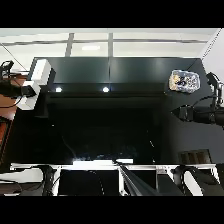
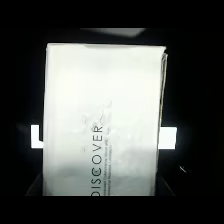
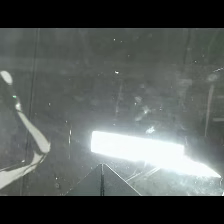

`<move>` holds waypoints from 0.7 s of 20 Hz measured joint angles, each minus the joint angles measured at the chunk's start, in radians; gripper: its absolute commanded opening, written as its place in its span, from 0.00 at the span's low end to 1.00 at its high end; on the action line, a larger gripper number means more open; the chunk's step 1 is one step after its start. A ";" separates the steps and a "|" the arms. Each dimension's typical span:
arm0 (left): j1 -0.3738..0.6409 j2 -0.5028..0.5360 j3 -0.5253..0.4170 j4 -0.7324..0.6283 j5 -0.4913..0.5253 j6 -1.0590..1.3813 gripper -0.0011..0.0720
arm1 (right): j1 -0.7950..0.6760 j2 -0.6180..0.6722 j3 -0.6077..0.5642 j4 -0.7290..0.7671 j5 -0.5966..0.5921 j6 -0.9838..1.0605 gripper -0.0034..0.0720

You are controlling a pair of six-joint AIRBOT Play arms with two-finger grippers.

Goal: Fold the box and place the chain.

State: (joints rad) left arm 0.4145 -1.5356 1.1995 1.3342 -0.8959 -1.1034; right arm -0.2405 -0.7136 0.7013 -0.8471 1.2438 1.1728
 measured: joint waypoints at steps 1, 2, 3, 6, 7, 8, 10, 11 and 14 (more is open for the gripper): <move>-0.005 -0.029 0.023 0.000 0.006 0.006 0.41 | 0.000 0.000 0.000 0.000 -0.005 0.006 0.07; -0.013 -0.058 0.048 -0.006 0.017 0.010 0.41 | 0.000 0.000 0.000 0.000 -0.013 0.010 0.07; -0.020 -0.081 0.070 -0.011 0.021 0.015 0.42 | 0.000 0.000 0.000 0.000 -0.018 0.014 0.07; -0.042 -0.132 0.111 -0.011 0.038 0.017 0.99 | 0.000 0.000 0.000 -0.001 -0.029 0.029 0.07; -0.048 -0.141 0.119 -0.016 0.048 0.018 0.99 | 0.000 0.000 0.000 -0.001 -0.031 0.030 0.07; -0.054 -0.146 0.127 -0.015 0.049 0.017 0.99 | 0.000 0.000 0.000 -0.001 -0.032 0.032 0.07; -0.061 -0.148 0.146 -0.013 0.047 0.007 0.99 | 0.000 0.000 0.000 -0.001 -0.035 0.034 0.07; -0.063 -0.140 0.159 -0.011 0.037 -0.003 0.99 | 0.000 0.000 0.000 0.000 -0.035 0.037 0.07; -0.066 -0.090 0.213 -0.011 -0.023 -0.049 0.97 | 0.000 0.000 0.001 0.000 -0.033 0.036 0.07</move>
